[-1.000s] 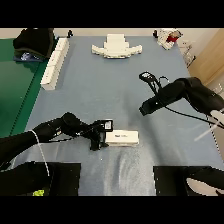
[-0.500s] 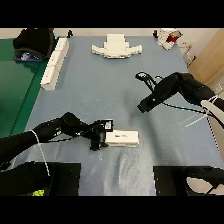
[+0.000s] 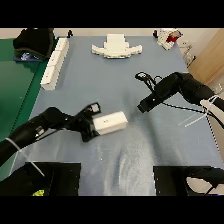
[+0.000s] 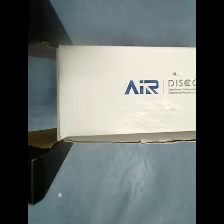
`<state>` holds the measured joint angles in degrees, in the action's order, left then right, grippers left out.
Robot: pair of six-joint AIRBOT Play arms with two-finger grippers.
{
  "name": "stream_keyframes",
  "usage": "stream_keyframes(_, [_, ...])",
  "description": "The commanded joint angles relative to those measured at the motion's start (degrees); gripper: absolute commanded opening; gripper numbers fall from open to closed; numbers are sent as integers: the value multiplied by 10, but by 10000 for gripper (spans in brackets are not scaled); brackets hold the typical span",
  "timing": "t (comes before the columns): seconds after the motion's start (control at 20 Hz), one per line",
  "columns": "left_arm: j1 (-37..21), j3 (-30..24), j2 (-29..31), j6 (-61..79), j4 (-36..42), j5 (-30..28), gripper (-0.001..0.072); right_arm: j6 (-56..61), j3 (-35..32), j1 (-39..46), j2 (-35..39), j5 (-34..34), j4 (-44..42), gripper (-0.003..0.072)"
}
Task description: Fold the box.
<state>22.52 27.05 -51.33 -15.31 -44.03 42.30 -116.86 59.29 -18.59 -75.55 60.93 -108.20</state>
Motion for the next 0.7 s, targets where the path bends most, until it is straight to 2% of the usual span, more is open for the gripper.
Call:
stream_keyframes(0.0, [-130,1,101,-260,-180,3,499,0,0,0,0,0,0,6])
stream_keyframes(0.15, [-292,1,152,-292,-202,2,500,0,0,0,0,0,0,6])
stream_keyframes(0.3, [-419,1,135,-290,-200,-22,500,0,0,0,0,0,0,5])
stream_keyframes(0.45, [-476,2,79,-290,-194,-85,500,0,0,0,0,0,0,5])
stream_keyframes(0.65, [-490,27,-24,-288,-189,-129,500,0,0,0,0,0,0,5])
